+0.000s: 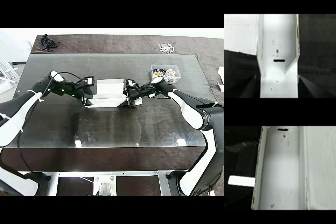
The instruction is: Fold the box and place the chain.
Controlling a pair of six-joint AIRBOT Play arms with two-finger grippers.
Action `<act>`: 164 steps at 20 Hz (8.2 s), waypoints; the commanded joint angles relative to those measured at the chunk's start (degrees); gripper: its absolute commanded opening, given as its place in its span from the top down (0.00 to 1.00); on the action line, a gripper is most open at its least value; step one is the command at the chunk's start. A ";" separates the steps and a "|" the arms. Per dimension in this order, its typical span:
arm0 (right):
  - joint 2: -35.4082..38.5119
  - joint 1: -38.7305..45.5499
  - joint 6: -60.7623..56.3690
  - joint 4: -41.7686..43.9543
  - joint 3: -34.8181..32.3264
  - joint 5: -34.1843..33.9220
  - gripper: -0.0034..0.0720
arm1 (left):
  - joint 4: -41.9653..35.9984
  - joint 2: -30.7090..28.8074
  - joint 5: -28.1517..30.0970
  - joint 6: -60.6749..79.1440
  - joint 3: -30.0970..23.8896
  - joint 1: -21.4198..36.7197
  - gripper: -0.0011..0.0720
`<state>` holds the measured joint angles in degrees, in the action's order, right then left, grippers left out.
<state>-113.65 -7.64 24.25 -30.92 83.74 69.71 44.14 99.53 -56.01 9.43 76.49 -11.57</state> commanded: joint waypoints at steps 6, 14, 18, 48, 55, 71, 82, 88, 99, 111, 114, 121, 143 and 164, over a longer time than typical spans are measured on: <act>-0.02 -0.04 0.00 0.02 0.02 0.00 0.21 | -3.04 0.42 1.27 -0.50 0.00 -0.26 0.18; -0.02 -0.04 0.00 0.02 0.02 0.00 0.21 | -2.99 0.42 0.70 -1.92 0.00 -0.26 0.42; -0.02 -0.04 0.00 0.02 0.02 0.00 0.21 | -3.19 0.42 -0.17 -1.99 0.00 -0.26 0.43; -0.02 -0.04 0.00 0.02 0.02 0.00 0.21 | -16.76 5.22 3.39 4.57 0.00 -3.89 0.84; -0.02 -0.04 0.00 0.02 0.02 0.00 0.21 | -16.79 5.22 4.35 4.57 0.00 -3.89 0.29; -0.02 -0.04 0.00 0.02 0.02 0.00 0.21 | -16.68 4.13 0.74 6.93 0.37 2.54 0.96; -0.02 -0.04 0.00 0.02 0.02 0.00 0.21 | -14.43 -4.66 -6.67 -15.63 0.04 12.17 0.97; -0.02 -0.04 0.00 0.02 0.02 0.00 0.21 | -6.29 -4.76 -10.43 -52.78 -1.64 17.46 0.96; -0.02 -0.02 0.00 0.02 0.02 0.00 0.21 | -4.35 -3.93 -9.92 -69.79 -4.42 17.40 0.96; -0.02 -0.04 0.00 0.02 0.02 0.00 0.21 | -6.38 -3.28 -1.01 -74.01 -9.16 10.62 0.96; -0.02 -0.04 0.00 0.02 0.02 0.00 0.21 | -9.55 -0.57 -1.20 -73.88 -9.14 8.57 0.96; -0.02 -0.02 0.00 0.02 0.02 0.00 0.21 | -15.43 -0.20 -0.35 -70.36 -9.05 6.23 0.96; -0.02 -0.04 0.00 0.02 0.02 0.00 0.21 | -18.14 -0.26 -9.05 -75.52 -4.26 6.23 0.64; -0.02 -0.04 0.00 0.02 0.02 0.00 0.21 | -18.88 -0.20 -4.92 -77.11 -4.68 3.23 0.21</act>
<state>-113.65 -7.64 24.25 -30.89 83.74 69.69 25.41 99.31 -62.15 -66.61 71.81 -7.44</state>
